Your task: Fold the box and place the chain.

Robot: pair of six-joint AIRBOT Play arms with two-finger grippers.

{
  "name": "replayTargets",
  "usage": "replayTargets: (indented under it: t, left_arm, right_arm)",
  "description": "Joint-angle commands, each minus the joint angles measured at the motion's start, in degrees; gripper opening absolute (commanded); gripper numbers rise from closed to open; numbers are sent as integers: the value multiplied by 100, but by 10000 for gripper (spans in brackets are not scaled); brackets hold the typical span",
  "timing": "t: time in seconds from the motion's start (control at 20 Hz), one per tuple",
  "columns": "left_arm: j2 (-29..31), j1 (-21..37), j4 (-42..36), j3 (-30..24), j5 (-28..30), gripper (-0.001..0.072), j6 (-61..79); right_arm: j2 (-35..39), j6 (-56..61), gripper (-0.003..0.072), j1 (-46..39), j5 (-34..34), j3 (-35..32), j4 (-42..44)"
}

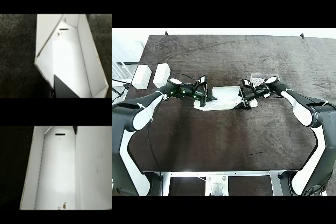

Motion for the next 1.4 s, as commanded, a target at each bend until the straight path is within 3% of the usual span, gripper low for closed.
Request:
replayTargets:
  t: [0.0, 1.1, 1.35]
  left_arm:
    - [0, 0, 0, 4, 0, 20, 2]
    - [0, 0, 0, 7, -2, 20, 0]
    - [0, 0, 0, 4, -2, 20, 2]
  right_arm:
    - [-2, 11, 620, 9, 7, 2, -4]
    - [0, -323, 620, -63, -186, 22, 249]
    - [0, -90, 620, 22, 155, 22, -142]
